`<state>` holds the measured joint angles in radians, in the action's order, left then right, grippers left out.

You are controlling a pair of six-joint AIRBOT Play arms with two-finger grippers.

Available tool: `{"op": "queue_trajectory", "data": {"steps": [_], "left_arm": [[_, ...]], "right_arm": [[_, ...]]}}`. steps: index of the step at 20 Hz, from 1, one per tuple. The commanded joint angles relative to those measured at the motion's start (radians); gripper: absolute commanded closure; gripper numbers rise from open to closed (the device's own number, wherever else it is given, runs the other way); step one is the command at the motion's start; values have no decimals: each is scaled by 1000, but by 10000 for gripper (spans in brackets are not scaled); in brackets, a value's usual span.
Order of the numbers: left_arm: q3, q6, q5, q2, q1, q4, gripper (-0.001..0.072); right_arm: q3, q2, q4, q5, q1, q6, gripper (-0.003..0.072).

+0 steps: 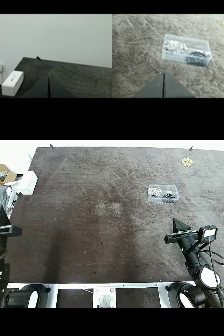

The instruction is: Fold the box and place the chain.

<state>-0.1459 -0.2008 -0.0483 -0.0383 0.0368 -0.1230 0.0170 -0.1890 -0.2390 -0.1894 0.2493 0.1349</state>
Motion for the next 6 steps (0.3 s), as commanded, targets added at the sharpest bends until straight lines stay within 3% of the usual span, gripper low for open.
{"op": "queue_trajectory", "data": {"steps": [1, 6], "left_arm": [[50, 1, -28, -13, -2, -5, 701], [50, 1, 71, -13, -2, -39, 700]], "right_arm": [[0, 1, 0, 0, 1, 0, 684], [0, 1, 0, 0, 1, 0, 684]]}}
